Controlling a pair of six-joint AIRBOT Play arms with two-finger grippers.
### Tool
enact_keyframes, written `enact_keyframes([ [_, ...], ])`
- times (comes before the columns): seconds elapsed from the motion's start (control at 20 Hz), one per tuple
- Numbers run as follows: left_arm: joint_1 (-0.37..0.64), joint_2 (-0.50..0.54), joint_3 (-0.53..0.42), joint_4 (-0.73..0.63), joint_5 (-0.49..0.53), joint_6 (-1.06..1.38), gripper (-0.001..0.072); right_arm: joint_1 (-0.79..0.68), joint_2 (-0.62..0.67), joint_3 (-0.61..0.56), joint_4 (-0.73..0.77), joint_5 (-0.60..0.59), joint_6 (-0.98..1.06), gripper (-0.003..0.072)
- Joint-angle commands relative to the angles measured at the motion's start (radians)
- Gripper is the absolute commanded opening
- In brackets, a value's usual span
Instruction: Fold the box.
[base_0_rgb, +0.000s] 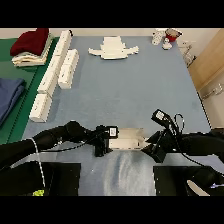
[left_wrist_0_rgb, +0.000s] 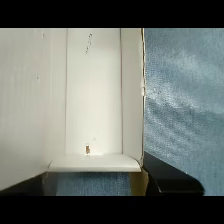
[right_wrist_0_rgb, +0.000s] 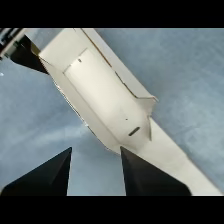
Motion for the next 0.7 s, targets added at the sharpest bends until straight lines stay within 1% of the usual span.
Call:
enact_keyframes([
  [0.0,0.000,0.001,0.000,0.000,0.001,0.000,0.0443,0.000,-0.073,-0.034,0.185,0.073,0.304,0.0452],
  [0.1,0.000,0.001,0.000,0.000,0.000,0.000,0.0443,0.000,-0.144,-0.027,0.252,0.140,0.380,0.0377],
  [0.15,0.000,0.001,0.000,0.000,0.001,0.000,0.0443,0.000,-0.171,-0.013,0.274,0.168,0.380,0.0352],
  [0.2,0.000,0.001,0.000,0.000,0.001,0.000,0.0443,0.000,-0.199,0.012,0.272,0.187,0.380,0.0350],
  [0.3,0.000,0.001,0.000,0.000,0.001,0.000,0.0443,0.000,-0.248,0.068,0.268,0.218,0.380,0.0294],
  [0.45,0.000,0.001,0.000,0.000,0.001,0.000,0.0443,0.000,-0.315,0.134,0.245,0.295,0.380,0.0294],
  [0.65,0.000,0.001,0.000,0.000,0.001,0.000,0.0443,-0.002,-0.425,0.148,0.230,0.399,0.380,0.0294],
])
